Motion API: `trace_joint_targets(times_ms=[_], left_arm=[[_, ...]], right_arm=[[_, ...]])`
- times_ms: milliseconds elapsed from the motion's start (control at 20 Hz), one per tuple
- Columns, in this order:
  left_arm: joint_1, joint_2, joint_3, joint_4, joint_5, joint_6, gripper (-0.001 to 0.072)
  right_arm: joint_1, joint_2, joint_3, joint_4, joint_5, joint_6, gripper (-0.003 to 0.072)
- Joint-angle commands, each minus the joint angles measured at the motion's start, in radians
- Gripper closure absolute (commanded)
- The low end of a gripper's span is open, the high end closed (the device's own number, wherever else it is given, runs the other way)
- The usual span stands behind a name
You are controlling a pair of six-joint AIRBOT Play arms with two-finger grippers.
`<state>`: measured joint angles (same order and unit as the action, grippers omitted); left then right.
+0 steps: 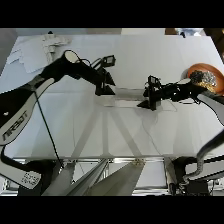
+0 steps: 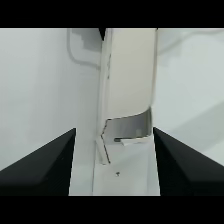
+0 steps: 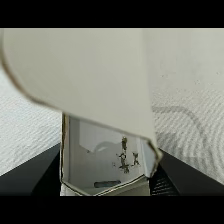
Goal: Fold the box and place the chain.
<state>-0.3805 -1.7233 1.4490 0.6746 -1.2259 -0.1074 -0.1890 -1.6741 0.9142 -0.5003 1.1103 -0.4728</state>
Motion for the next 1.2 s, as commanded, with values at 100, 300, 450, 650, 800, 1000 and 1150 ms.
trace_joint_targets(times_ms=[100, 300, 450, 650, 800, 1000, 1150], left_arm=[[-0.017, 0.153, -0.013, 0.003, -0.076, -0.081, 0.0215], [-0.02, 0.173, -0.013, 0.033, -0.191, -0.099, 0.0683], [-0.017, 0.172, -0.056, 0.178, -0.194, -0.098, 0.0697], [-0.064, 0.159, -0.16, 0.168, -0.055, 0.003, 0.0696], [-0.079, 0.111, -0.167, -0.088, 0.121, 0.045, 0.0695], [-0.08, 0.036, -0.167, -0.381, 0.418, 0.056, 0.0696], [-0.08, -0.008, -0.167, -0.442, 0.565, 0.055, 0.0694]], right_arm=[[0.001, 0.0, 0.0, 0.0, 0.0, 0.0, 0.0241], [0.001, 0.0, 0.0, 0.0, 0.0, 0.0, 0.0241], [0.001, 0.0, 0.0, 0.0, 0.0, 0.0, 0.0241], [0.001, -0.001, 0.0, 0.0, 0.001, 0.0, 0.0241], [0.001, 0.0, 0.0, 0.0, 0.001, 0.0, 0.0241], [0.001, 0.0, 0.0, 0.0, 0.001, 0.0, 0.0241], [0.001, 0.0, 0.0, 0.0, 0.001, 0.0, 0.0241]])
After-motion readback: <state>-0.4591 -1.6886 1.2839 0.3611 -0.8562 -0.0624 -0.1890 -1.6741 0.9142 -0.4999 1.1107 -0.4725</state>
